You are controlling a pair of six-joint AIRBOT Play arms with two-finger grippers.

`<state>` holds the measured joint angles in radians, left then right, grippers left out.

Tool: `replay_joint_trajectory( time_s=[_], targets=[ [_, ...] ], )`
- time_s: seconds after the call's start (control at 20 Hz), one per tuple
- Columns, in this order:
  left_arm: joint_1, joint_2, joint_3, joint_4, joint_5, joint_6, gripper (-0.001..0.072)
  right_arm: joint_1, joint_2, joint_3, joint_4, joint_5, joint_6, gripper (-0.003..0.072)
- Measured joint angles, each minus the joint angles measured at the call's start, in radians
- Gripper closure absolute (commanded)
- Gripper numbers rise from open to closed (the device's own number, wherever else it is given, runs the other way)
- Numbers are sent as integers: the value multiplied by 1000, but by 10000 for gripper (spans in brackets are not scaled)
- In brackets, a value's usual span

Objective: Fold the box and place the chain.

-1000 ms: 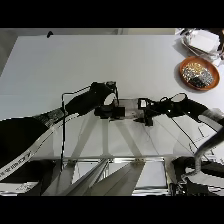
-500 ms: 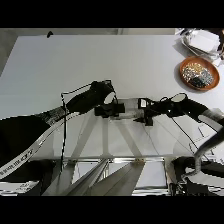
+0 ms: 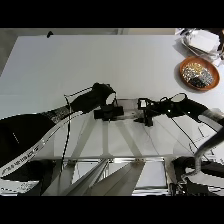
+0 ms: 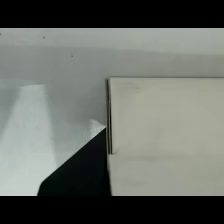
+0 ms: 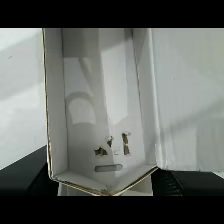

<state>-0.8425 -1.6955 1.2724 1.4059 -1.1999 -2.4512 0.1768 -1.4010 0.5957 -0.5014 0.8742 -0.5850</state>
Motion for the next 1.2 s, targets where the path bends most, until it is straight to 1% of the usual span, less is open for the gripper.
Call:
replay_joint_trajectory(
  time_s=[0.15, 0.3, 0.6, 0.65, 0.75, 0.8, 1.2],
  targets=[
    [0, -3, 0, -2, -4, -2, 698, 0, 0, 0, 0, 0, 1, 251],
    [0, -4, 1, -3, -7, -3, 629, 0, 0, 0, 0, 0, 3, 251],
    [0, -4, 0, -3, -11, -5, 615, 0, 0, 0, 1, 0, 4, 251],
    [0, -4, 0, -3, -12, -2, 581, 0, 0, 0, 1, 0, 4, 251],
    [0, 0, 0, 1, -26, 8, 327, 0, 0, 0, 0, 0, 4, 251],
    [0, 5, 0, -3, -29, 15, 277, 0, 0, 0, 3, -5, 5, 251],
    [0, 26, 0, -3, -28, 47, 284, 0, 0, 0, 2, -2, 5, 251]
  ],
)
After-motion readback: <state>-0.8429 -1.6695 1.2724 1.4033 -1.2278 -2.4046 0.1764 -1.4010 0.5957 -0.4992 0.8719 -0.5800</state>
